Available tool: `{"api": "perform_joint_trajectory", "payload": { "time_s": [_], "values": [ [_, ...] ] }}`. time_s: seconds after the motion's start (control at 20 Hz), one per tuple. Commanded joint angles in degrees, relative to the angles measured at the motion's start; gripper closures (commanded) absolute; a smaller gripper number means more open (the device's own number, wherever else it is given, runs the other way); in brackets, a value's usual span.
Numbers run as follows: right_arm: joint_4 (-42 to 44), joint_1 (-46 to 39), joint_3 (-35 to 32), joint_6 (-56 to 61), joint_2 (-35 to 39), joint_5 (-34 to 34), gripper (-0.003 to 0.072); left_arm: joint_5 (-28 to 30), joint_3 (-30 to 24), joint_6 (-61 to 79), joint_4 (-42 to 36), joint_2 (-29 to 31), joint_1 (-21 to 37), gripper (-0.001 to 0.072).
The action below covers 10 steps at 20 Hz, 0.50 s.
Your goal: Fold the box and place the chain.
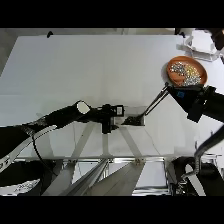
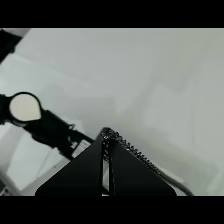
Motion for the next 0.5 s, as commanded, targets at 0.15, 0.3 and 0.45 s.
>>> {"api": "perform_joint_trajectory", "payload": {
  "time_s": [0.15, 0.3, 0.45],
  "values": [
    [3.04, 7.08, -0.83, -3.61, -4.24, 0.72, 0.0667, 0.02, 0.02, 0.02, 0.02, 0.02, -0.02, 0.0505],
    [0.92, 13.0, -0.96, -6.08, -8.74, -0.74, 0.0667, 0.0, 0.02, 0.02, 0.02, 0.04, -0.02, 0.0505],
    [-2.58, 15.89, -0.96, -6.08, -13.25, -2.82, 0.0667, 0.02, 0.02, 0.02, 0.02, 0.02, -0.02, 0.0505]
  ]
}}
